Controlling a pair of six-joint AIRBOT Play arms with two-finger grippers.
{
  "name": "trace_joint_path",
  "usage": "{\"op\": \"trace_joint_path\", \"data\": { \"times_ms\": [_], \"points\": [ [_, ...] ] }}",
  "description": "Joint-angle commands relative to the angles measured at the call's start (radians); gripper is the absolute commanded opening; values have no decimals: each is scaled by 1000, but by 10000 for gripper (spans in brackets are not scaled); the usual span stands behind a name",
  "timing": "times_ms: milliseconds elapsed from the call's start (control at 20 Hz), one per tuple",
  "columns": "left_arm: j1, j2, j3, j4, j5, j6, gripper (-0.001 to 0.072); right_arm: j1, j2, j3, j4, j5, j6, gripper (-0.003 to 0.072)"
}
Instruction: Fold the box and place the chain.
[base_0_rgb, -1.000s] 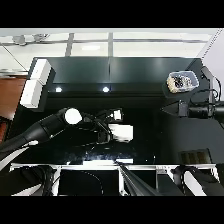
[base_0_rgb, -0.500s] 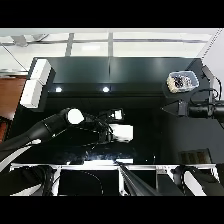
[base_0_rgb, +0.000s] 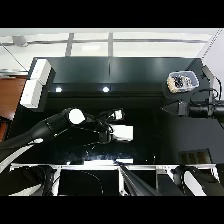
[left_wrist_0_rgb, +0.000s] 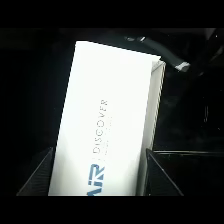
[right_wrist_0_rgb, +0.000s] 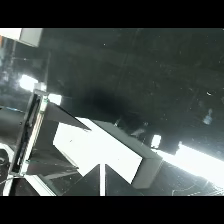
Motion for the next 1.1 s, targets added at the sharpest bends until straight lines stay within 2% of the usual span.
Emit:
{"op": "trace_joint_path", "data": {
  "times_ms": [0, 400, 750, 900, 1050],
  "points": [
    [0, -32, 0, 5, -2, 1, 713, 0, 0, 0, 0, 0, 0, 39],
    [8, -7, 20, 18, -2, 1, 713, 0, 0, 0, 0, 1, 1, 39],
    [24, 66, 21, 39, -42, -4, 713, 0, 0, 0, 0, 5, 5, 39],
    [24, 72, 21, 94, -98, -8, 714, 0, 0, 1, 1, 5, 5, 38],
    [26, 72, 21, 164, -103, -71, 714, 0, 0, 0, 0, 5, 5, 38]
  ]
}}
